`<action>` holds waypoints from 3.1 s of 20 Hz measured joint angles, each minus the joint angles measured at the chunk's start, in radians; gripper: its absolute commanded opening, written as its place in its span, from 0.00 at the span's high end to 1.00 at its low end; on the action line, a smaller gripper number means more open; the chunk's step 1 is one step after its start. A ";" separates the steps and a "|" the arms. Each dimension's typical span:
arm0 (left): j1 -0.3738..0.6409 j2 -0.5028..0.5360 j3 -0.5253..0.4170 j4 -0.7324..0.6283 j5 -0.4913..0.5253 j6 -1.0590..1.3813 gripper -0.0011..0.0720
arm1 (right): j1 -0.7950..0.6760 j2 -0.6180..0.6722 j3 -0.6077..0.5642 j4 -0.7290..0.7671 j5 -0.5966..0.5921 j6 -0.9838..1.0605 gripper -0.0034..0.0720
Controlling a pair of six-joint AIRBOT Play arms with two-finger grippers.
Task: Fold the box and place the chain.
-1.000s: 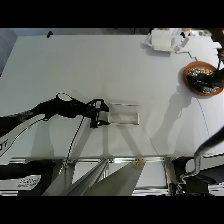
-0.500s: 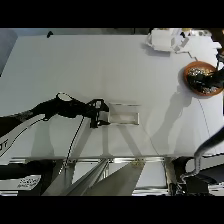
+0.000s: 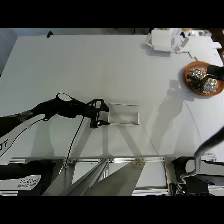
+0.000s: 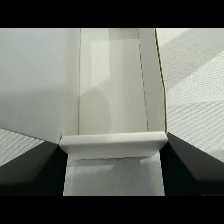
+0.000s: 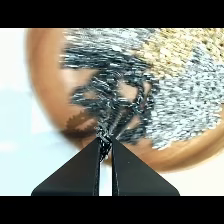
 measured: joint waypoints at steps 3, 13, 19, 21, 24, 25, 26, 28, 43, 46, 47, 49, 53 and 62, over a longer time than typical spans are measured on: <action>0.000 0.000 0.000 0.000 0.000 0.000 0.96 | 0.000 0.101 0.000 0.134 0.064 -0.048 0.93; 0.000 0.000 0.000 0.000 0.000 0.000 0.96 | 0.088 0.299 0.000 0.390 0.505 -0.094 0.93; 0.000 0.000 0.000 0.000 0.000 0.000 0.96 | 0.298 0.397 0.000 0.405 0.620 -0.097 0.93; 0.000 0.000 0.000 0.000 0.000 0.000 0.96 | 0.368 0.438 -0.002 0.405 0.640 -0.097 0.93; 0.000 0.000 0.000 0.000 0.000 0.000 0.96 | 0.453 0.495 -0.014 0.405 0.653 -0.097 0.93; 0.000 0.000 0.000 0.000 0.000 0.000 0.96 | 0.480 0.513 -0.024 0.403 0.653 -0.097 0.93; 0.000 0.000 0.000 0.000 0.000 0.000 0.96 | 0.502 0.529 -0.037 0.404 0.653 -0.097 0.93; 0.000 0.000 0.000 0.000 0.000 0.000 0.96 | 0.546 0.557 -0.071 0.403 0.639 -0.097 0.93; 0.000 0.000 0.000 0.000 0.000 0.000 0.96 | 0.681 0.594 -0.473 0.452 0.306 -0.169 0.93; 0.000 0.000 0.000 0.000 0.000 0.000 0.96 | 0.762 0.568 -0.532 0.469 0.192 -0.215 0.93; 0.000 0.000 0.000 0.000 0.000 0.000 0.96 | 0.793 0.551 -0.541 0.465 0.159 -0.222 0.93; 0.000 0.000 0.000 0.000 0.000 0.000 0.96 | 0.849 0.506 -0.554 0.439 0.098 -0.227 0.93; 0.000 0.000 0.000 0.000 0.000 0.000 0.96 | 0.903 0.405 -0.564 0.386 0.030 -0.199 0.93; 0.000 0.000 0.000 0.000 0.000 0.000 0.96 | 0.923 0.303 -0.567 0.360 -0.002 -0.153 0.77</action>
